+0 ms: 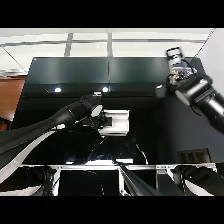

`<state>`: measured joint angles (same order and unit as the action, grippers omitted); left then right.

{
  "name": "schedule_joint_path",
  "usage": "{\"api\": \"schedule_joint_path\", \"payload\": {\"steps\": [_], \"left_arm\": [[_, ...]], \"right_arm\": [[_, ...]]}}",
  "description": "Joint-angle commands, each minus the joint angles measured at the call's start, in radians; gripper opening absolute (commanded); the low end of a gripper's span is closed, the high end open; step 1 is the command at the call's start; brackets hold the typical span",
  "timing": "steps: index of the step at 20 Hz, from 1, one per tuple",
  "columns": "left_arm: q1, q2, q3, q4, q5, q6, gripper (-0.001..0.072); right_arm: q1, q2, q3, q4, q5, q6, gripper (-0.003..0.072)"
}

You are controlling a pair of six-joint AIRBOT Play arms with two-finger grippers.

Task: Fold the box and place the chain.

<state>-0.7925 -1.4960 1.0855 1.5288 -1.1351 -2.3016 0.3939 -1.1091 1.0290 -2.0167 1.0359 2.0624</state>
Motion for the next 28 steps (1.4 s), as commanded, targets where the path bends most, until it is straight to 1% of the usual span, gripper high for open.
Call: {"api": "schedule_joint_path", "payload": {"steps": [1,3,5,6,8,10,11,12,14,18,19,20,21,22,24,26,28], "left_arm": [[0.001,0.0,0.0,0.0,0.001,0.001,0.0027],[0.001,0.0,0.0,-0.001,0.0,0.001,0.0027],[0.001,0.0,0.0,-0.001,-0.002,0.001,0.0027],[0.001,0.0,0.0,-0.001,-0.004,0.001,0.0027],[0.001,0.0,0.0,-0.001,-0.003,0.001,0.0027],[0.001,0.0,0.0,0.0,-0.003,0.001,0.0027],[0.001,0.0,0.0,0.0,-0.003,0.001,0.0027],[0.001,0.0,0.0,0.0,-0.003,0.001,0.0027],[0.001,0.0,0.0,-0.001,-0.003,0.001,0.0027],[0.001,0.0,0.0,-0.001,-0.003,0.001,0.0027],[0.001,0.0,0.0,0.0,-0.003,0.001,0.0027],[0.001,0.0,0.0,-0.001,-0.003,0.001,0.0027],[0.001,0.0,0.0,-0.001,-0.003,0.001,0.0027],[0.001,0.0,0.0,-0.001,-0.002,0.001,0.0027],[0.001,0.0,0.0,0.0,-0.002,0.001,0.0027],[0.001,0.0,0.0,0.0,-0.002,0.001,0.0027],[0.001,0.0,0.0,0.0,-0.003,0.001,0.0027]], "right_arm": [[-0.296,-0.107,-0.017,0.156,-0.291,0.018,0.0685],[-0.447,-0.238,0.085,0.384,-0.322,0.018,0.0684],[-0.55,-0.387,0.246,0.579,-0.273,0.018,0.0684],[-0.585,-0.467,0.34,0.674,-0.218,0.021,0.0684],[-0.622,-0.607,0.51,0.786,-0.105,0.047,0.0684],[-0.631,-0.704,0.628,0.793,-0.038,0.116,0.0682],[-0.631,-0.737,0.666,0.797,-0.037,0.145,0.0625],[-0.63,-0.756,0.685,0.809,-0.052,0.162,0.0592],[-0.629,-0.776,0.687,0.842,-0.099,0.174,0.0592],[-0.628,-0.822,0.687,0.844,-0.101,0.186,0.0591],[-0.628,-0.834,0.687,0.857,-0.1,0.185,0.054],[-0.628,-0.84,0.687,0.861,-0.096,0.178,0.0536],[-0.628,-0.843,0.687,0.858,-0.089,0.159,0.0462],[-0.628,-0.842,0.687,0.859,-0.085,0.131,0.0292],[-0.631,-0.842,0.695,0.904,-0.054,0.007,0.0012],[-0.635,-0.821,0.716,0.927,-0.007,-0.101,0.0012],[-0.634,-0.759,0.737,0.925,0.03,-0.251,0.0011]]}}
